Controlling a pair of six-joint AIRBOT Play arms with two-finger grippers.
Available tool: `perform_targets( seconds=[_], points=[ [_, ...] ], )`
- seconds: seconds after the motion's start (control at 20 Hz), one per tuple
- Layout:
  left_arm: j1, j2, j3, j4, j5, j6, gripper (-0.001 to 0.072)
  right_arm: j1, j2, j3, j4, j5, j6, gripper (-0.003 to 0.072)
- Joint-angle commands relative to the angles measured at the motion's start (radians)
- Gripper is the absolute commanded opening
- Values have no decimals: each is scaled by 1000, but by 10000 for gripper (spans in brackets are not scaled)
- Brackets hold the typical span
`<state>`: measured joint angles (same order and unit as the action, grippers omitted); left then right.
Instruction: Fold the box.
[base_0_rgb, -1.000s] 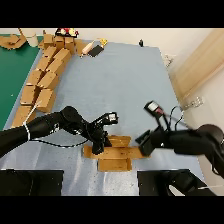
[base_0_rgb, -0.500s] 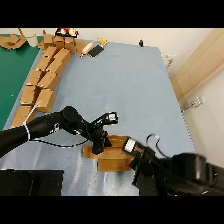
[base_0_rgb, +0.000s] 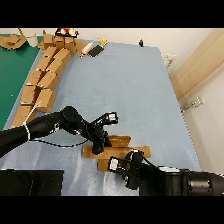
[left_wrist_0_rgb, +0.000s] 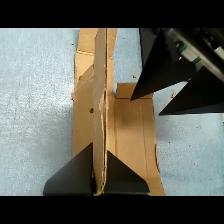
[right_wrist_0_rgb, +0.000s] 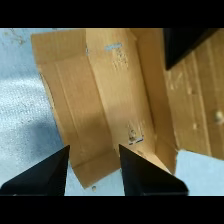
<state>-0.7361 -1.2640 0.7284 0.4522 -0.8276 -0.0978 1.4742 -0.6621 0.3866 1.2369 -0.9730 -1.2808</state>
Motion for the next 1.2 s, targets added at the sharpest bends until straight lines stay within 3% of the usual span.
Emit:
perform_targets(
  seconds=[0.0,0.35,0.8,1.15],
  points=[
    [0,0,0,0,1,0,13,10,-76,-2,20,39,5,467],
    [0,0,0,0,1,0,13,10,-82,10,103,37,5,466],
    [0,0,0,0,0,0,13,10,-130,7,-116,42,25,464],
    [0,0,0,0,1,0,12,53,-112,48,-130,-13,35,465]
  ],
)
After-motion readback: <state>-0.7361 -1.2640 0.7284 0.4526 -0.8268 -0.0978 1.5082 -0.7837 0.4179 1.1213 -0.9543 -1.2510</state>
